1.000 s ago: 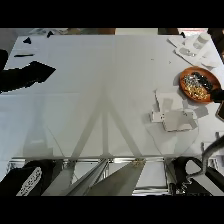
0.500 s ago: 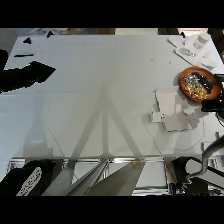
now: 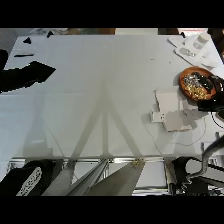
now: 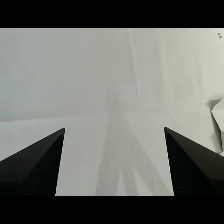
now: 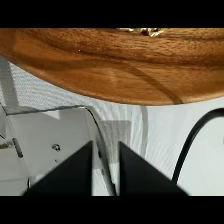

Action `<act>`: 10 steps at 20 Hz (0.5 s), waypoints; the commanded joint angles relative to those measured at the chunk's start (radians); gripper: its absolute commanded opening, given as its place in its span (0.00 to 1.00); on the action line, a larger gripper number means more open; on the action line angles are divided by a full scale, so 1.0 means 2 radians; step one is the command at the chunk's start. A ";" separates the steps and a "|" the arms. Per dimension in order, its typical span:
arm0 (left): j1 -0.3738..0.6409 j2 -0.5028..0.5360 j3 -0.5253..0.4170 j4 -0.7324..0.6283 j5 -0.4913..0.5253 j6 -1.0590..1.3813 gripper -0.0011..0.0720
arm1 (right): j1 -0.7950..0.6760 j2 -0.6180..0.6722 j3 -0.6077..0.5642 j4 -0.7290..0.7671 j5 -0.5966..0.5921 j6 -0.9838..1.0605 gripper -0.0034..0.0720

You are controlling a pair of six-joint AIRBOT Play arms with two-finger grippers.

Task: Fold the box and place the chain.

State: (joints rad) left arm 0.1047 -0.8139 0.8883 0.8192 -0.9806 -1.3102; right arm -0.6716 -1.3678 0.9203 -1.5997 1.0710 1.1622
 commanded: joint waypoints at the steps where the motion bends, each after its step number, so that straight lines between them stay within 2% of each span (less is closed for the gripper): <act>1: 0.000 0.000 0.000 0.000 0.000 0.000 0.97 | 0.000 -0.011 0.000 0.001 -0.003 0.000 0.10; 5: 0.000 0.000 0.000 0.000 0.000 0.000 0.97 | 0.000 -0.005 0.000 0.004 0.011 -0.023 0.07; 10: 0.000 0.000 0.000 0.000 0.000 0.000 0.97 | 0.000 0.045 0.000 0.055 0.081 -0.113 0.07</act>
